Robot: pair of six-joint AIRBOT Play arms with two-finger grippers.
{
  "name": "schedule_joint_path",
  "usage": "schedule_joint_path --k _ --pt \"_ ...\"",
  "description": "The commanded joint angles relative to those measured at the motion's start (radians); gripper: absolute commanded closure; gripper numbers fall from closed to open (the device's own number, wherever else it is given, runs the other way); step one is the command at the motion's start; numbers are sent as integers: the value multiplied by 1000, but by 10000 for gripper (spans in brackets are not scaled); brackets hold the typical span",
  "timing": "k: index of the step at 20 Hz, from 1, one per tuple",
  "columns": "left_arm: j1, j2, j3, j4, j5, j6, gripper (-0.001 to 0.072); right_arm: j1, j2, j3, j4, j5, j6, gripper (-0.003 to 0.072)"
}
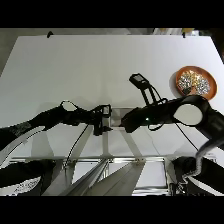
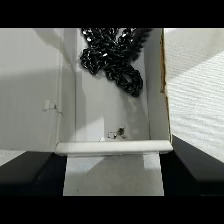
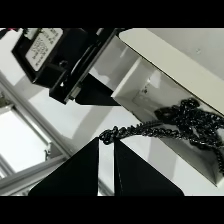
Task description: Fold the box and place the chain.
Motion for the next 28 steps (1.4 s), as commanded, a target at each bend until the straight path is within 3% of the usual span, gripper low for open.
schedule_joint_path --k 1,4,7,11,14,17,21,28 --pt "0 0 0 0 0 0 399 16 -57 1 4 -13 2 516" --pt "0 0 0 0 0 0 399 -31 -34 41 4 34 -2 490" --pt "0 0 0 0 0 0 399 -170 -3 113 -29 124 -10 495" --pt "0 0 0 0 0 0 399 -379 5 125 -188 190 -8 530" --pt "0 0 0 0 0 0 399 -477 -37 125 -312 172 -8 537" --pt "0 0 0 0 0 0 399 -504 -140 124 -417 143 -8 533" --pt "0 0 0 0 0 0 399 -483 -296 122 -419 103 -36 485" --pt "0 0 0 0 0 0 399 -467 -460 122 -416 80 -64 486"
